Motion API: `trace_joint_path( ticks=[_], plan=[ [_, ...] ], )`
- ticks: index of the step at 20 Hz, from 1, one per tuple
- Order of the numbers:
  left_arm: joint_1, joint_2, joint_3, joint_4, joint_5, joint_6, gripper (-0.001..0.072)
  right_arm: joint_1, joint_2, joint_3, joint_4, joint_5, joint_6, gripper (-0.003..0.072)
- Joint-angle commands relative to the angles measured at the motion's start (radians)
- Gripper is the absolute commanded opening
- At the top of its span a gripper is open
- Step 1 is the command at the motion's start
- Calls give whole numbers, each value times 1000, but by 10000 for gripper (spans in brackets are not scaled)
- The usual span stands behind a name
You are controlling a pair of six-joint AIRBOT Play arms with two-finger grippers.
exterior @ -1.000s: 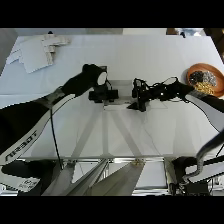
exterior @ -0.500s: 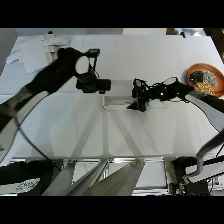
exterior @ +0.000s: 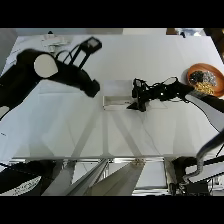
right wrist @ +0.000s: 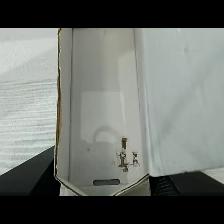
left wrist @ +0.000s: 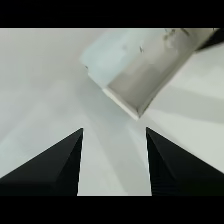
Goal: Fold the box and place the chain.
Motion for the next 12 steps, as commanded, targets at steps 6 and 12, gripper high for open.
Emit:
trace_joint_path(
  ticks=[6,12],
  plan=[
    [229,-142,-240,-462,41,1132,698,0,0,0,0,0,0,458],
    [278,-355,-240,-763,29,1602,699,0,0,0,0,0,0,458]
  ],
)
